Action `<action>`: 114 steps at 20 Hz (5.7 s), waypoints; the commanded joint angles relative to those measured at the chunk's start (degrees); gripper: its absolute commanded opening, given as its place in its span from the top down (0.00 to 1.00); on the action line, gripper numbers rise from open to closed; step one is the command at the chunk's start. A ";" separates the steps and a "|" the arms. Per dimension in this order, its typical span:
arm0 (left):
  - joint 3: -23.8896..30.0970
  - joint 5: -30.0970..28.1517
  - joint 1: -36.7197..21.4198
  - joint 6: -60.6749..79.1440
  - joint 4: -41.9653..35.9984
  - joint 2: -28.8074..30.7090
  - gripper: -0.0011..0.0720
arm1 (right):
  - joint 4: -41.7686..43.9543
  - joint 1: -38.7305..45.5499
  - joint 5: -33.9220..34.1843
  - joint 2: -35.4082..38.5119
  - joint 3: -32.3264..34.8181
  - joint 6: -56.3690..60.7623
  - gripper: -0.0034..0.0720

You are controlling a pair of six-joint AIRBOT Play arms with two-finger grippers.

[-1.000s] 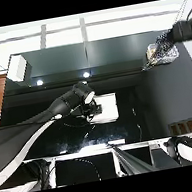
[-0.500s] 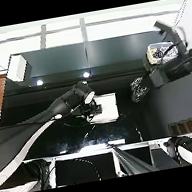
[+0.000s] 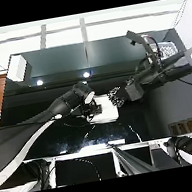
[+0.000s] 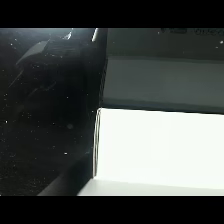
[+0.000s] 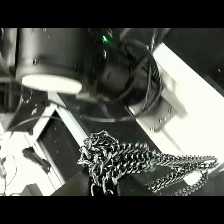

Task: Fold the box and place the chain.

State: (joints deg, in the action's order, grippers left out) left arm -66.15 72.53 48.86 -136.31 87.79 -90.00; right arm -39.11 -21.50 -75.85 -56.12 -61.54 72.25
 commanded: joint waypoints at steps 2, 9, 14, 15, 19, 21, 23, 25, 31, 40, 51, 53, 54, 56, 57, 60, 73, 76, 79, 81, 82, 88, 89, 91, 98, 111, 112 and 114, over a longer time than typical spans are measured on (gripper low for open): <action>0.00 -0.02 -0.04 0.00 0.02 -0.02 0.94 | -2.75 -1.81 3.23 -3.21 0.04 0.20 0.95; 0.00 -0.04 -0.04 0.00 0.04 -0.02 0.94 | -3.56 -1.86 4.26 -7.74 6.01 -1.53 0.95; 0.00 -0.04 -0.04 0.00 0.04 -0.02 0.94 | -2.91 -3.63 9.33 -7.78 9.70 -3.72 0.94; 0.00 -0.07 -0.04 0.00 0.04 -0.02 0.94 | -2.97 -4.37 10.51 -7.80 9.70 -3.69 0.94; 0.00 -0.07 -0.04 0.00 0.02 -0.02 0.94 | -3.39 -6.01 13.00 -8.74 9.70 -2.86 0.94; 0.00 -0.04 -0.04 -0.02 0.02 -0.02 0.94 | -4.13 -6.01 12.98 -8.74 9.70 -2.86 0.94; 0.00 -0.07 -0.04 0.00 0.04 -0.02 0.94 | -5.49 -5.90 12.79 -8.74 9.68 -2.84 0.57; 0.00 -0.09 -0.04 0.00 0.04 -0.02 0.94 | -7.06 -4.42 10.58 -8.66 9.38 -2.84 0.57; 0.00 0.76 -0.04 -0.02 -0.46 -0.02 0.94 | -12.39 10.05 3.21 -0.20 6.80 -2.86 0.57; -2.08 -0.42 -0.55 -2.27 -0.26 -0.02 0.94 | -12.92 18.32 0.00 4.63 6.80 -3.72 0.57; -2.36 -5.97 -0.68 -2.14 -2.43 -0.55 0.19 | -12.81 18.27 0.00 4.63 6.80 -3.04 0.57; -4.13 -4.48 -0.66 2.40 -3.06 -0.11 0.19 | -12.81 18.27 0.02 4.63 6.80 -3.04 0.57; -5.57 -3.48 -0.63 7.34 -3.02 0.66 0.19 | -12.83 18.27 0.04 4.63 6.80 -3.04 0.57; -8.74 1.38 -0.70 14.25 -3.93 3.45 0.19 | -13.07 18.27 0.13 4.63 6.80 -3.06 0.57; -9.31 3.04 -0.68 17.97 -4.04 6.16 0.19 | -12.98 18.27 0.17 4.63 6.80 -2.84 0.57; -7.26 6.73 -2.64 26.77 -1.46 14.82 0.19 | -12.13 18.27 0.13 4.63 6.80 -1.03 0.57; 37.62 -15.78 -34.91 121.74 -65.42 30.77 0.20 | -12.39 18.27 -1.14 4.63 6.80 0.42 0.57; 37.59 -16.72 -32.96 144.50 -58.90 27.21 0.01 | -12.59 18.27 -1.11 4.61 6.80 0.42 0.57; 37.29 -19.71 -31.43 154.33 -56.50 22.86 0.01 | -12.57 18.27 -1.62 4.61 6.80 0.39 0.57; 35.60 -20.09 -31.45 155.95 -56.57 18.91 0.01 | -12.59 18.27 -1.51 4.61 6.80 0.39 0.57; 34.23 -18.64 -31.41 156.76 -56.87 16.92 0.01 | -12.59 18.27 -1.27 4.61 6.80 0.39 0.57; 27.41 -16.74 -30.95 154.79 -57.96 11.08 0.01 | -12.57 18.27 0.94 4.61 6.80 -0.11 0.57; 27.23 -17.09 -30.93 154.73 -58.23 10.97 0.01 | -12.57 18.27 1.25 4.61 6.80 -0.39 0.57; 27.06 -17.16 -30.67 154.51 -57.96 10.80 0.01 | -12.59 18.27 1.66 4.61 6.80 -0.96 0.57; 26.75 -17.51 -28.46 154.07 -59.14 10.56 0.01 | -12.57 18.27 1.75 4.61 6.80 -1.36 0.57; 25.68 -21.35 -26.01 151.08 -59.06 9.75 0.01 | -12.59 18.27 2.08 4.61 6.80 -1.40 0.57; 25.68 -21.29 -25.97 151.08 -58.84 9.75 0.02 | -12.59 18.27 2.36 4.61 6.80 -1.40 0.57; 25.68 -21.35 -25.66 151.08 -58.40 9.75 0.02 | -12.61 18.27 3.28 4.61 6.80 -1.40 0.57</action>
State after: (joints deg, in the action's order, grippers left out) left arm -40.40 51.57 22.83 15.03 28.71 -80.20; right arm -51.70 -3.25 -73.45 -51.53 -54.68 70.83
